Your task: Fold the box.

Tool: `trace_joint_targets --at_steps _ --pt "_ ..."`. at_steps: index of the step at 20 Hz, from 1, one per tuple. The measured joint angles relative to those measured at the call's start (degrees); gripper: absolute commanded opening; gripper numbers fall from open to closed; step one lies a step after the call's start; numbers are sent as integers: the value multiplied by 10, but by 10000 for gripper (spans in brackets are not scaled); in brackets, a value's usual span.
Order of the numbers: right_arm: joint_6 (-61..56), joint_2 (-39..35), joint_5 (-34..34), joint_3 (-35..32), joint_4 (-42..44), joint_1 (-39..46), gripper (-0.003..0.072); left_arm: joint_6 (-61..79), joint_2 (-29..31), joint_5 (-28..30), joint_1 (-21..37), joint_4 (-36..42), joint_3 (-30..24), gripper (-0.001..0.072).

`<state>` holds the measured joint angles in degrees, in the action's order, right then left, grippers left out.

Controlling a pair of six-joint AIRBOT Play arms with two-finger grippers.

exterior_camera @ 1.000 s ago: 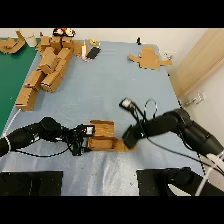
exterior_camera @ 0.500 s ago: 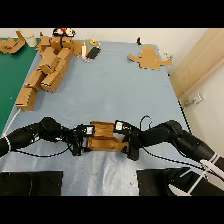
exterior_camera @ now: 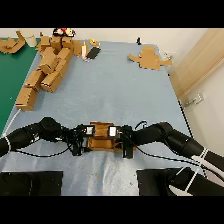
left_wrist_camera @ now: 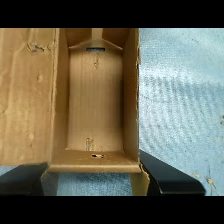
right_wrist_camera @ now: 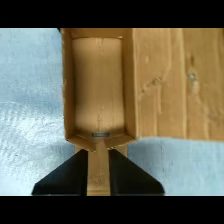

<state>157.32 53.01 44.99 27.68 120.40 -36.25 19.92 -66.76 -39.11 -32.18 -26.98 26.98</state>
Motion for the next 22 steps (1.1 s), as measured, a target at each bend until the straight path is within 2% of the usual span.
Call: trace_joint_targets --at_steps 1,6,7,8,9,19,20,21,22 --pt "3 1 -4 0 2 -8 91 0 0 0 0 0 0 515" --pt "11 3 -40 0 0 -34 97 -1 0 0 0 0 0 515" --pt "12 5 -47 0 0 -36 182 -1 0 0 0 0 0 515" --pt "12 8 -56 0 0 -38 415 -1 0 0 0 0 0 515" --pt "13 12 -60 0 2 -38 486 0 0 0 0 0 0 515" --pt "-5 26 -52 0 28 -39 491 1 0 0 0 -1 0 515" --pt "-26 14 -40 0 24 -37 375 1 0 0 0 -1 0 515" --pt "-55 -1 -28 0 17 -33 171 0 0 0 0 -1 0 515" --pt "-97 -21 -9 0 5 -28 7 -1 0 0 0 0 0 515"
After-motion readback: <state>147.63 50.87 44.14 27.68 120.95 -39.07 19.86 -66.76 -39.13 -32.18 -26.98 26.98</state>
